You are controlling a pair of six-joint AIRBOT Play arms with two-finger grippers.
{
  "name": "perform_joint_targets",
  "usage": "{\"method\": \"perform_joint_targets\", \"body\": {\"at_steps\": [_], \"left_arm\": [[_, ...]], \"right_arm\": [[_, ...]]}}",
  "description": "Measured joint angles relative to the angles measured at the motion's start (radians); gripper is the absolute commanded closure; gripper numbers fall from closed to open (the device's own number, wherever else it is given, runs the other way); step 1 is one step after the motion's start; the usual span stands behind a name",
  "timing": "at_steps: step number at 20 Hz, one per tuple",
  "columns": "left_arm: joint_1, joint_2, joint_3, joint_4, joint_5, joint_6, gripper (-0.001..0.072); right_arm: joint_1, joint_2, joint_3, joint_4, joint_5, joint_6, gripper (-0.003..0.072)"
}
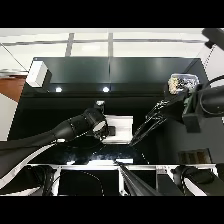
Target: Fold the box and place the chain.
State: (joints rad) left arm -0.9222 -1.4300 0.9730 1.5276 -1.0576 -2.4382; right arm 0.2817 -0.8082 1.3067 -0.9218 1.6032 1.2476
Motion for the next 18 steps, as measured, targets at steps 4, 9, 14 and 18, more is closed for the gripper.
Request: {"method": "perform_joint_targets", "body": {"at_steps": [4, 9, 14, 18], "left_arm": [[0.0, 0.0, 0.0, 0.0, 0.0, 0.0, 0.0679], [0.0, 0.0, 0.0, 0.0, 0.0, 0.0, 0.0679], [0.0, 0.0, 0.0, -0.001, 0.0, 0.0, 0.0679], [0.0, 0.0, 0.0, -0.001, 0.0, 0.0, 0.068]], "right_arm": [[0.055, -0.003, -0.029, 0.065, -0.066, -0.008, 0.0646], [0.136, -0.039, -0.061, 0.096, -0.131, -0.011, 0.0647], [0.196, -0.093, -0.073, 0.106, -0.187, -0.013, 0.0647], [0.209, -0.12, -0.075, 0.104, -0.217, -0.015, 0.0647]]}}
